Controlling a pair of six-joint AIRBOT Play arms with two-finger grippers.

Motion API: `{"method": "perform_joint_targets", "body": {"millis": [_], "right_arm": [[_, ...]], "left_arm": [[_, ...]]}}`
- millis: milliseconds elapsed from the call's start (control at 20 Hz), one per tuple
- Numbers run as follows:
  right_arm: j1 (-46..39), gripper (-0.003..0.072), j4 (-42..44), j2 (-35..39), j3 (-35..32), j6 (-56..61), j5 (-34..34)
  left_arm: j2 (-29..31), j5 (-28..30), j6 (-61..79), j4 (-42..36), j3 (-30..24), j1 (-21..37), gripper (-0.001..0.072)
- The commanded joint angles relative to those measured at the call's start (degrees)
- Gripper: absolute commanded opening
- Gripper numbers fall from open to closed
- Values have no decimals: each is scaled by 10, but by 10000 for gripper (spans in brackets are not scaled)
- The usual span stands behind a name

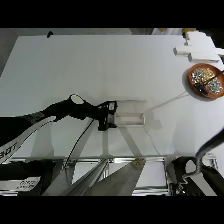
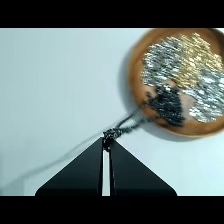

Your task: Fold the box and place the chain.

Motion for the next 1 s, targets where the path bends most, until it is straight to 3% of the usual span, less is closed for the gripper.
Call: {"method": "perform_joint_targets", "body": {"millis": [0, 250, 550, 750, 950], "right_arm": [[6, 16, 111, 78, 0, -16, 39], [129, 16, 139, 129, 0, -16, 60], [295, 16, 140, 135, -19, -8, 58], [379, 16, 182, 135, -92, 3, 34], [472, 16, 198, 125, -199, 2, -66]], "left_arm": [[0, 0, 0, 0, 0, 0, 33], [0, 0, 0, 0, 0, 0, 33], [0, 0, 0, 0, 0, 0, 33], [0, 0, 0, 0, 0, 0, 33], [0, 0, 0, 0, 0, 0, 33]]}}
